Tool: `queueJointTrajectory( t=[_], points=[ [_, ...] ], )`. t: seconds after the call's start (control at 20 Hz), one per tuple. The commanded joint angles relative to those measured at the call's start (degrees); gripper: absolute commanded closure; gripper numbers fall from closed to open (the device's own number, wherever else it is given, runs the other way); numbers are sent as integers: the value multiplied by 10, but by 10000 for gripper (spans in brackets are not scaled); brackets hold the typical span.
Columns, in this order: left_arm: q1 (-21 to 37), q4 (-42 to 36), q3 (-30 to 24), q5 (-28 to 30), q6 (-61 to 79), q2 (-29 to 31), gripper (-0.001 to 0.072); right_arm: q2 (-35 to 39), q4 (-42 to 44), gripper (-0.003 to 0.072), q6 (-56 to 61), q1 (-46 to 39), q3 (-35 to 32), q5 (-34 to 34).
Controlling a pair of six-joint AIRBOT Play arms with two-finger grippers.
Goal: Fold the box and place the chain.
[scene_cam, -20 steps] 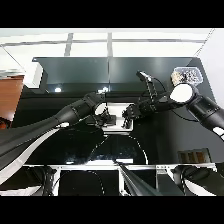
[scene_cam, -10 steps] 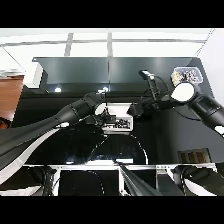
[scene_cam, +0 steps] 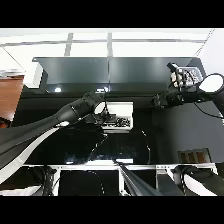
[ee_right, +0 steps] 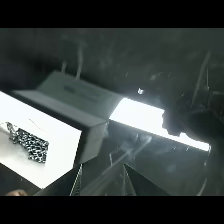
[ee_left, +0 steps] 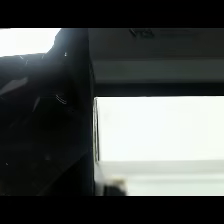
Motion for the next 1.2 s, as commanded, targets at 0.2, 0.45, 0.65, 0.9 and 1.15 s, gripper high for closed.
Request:
queueJointTrajectory(
  t=[0.2,0.45,0.65,0.9,1.15],
  points=[
    [0,-53,7,21,-14,-19,412,0,12,379,-3,-11,0,-31],
    [4,-24,35,35,75,37,136,0,9,379,-3,-11,0,-23],
    [69,5,-9,-4,168,126,136,0,0,379,-6,-11,0,-21],
    [177,-148,-177,94,440,273,135,0,-19,378,-5,-11,0,-22],
    [290,-470,-209,-76,942,251,132,0,-19,378,-5,-11,0,-21]
  ],
)
